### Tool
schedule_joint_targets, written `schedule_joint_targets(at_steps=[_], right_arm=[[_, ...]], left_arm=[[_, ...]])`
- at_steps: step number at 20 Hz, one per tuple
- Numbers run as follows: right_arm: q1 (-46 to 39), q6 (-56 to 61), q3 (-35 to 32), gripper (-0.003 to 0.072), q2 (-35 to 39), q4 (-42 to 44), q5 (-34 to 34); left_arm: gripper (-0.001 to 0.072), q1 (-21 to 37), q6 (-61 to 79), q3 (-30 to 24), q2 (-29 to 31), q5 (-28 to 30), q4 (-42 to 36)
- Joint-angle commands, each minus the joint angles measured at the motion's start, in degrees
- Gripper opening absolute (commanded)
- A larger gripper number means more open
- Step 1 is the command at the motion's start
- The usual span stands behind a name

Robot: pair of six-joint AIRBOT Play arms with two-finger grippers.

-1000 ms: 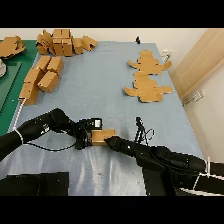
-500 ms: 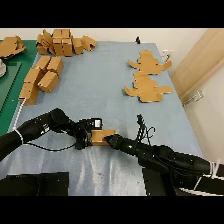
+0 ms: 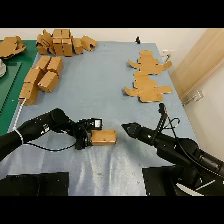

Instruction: Fold the box.

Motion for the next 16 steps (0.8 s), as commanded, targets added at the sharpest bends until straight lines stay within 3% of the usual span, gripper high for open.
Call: schedule_joint_targets(at_steps=[1,16], right_arm=[[-4.2,3.1,0.5,0.0003,2.1,-1.2,-2.3],[-4.1,4.5,0.7,0.0003,1.9,-1.2,-2.3]], left_arm=[[0.0713,0.4,1.5,0.3,0.0,3.0,0.1],[0.0712,0.0,1.6,0.3,0.0,1.8,-3.2]])
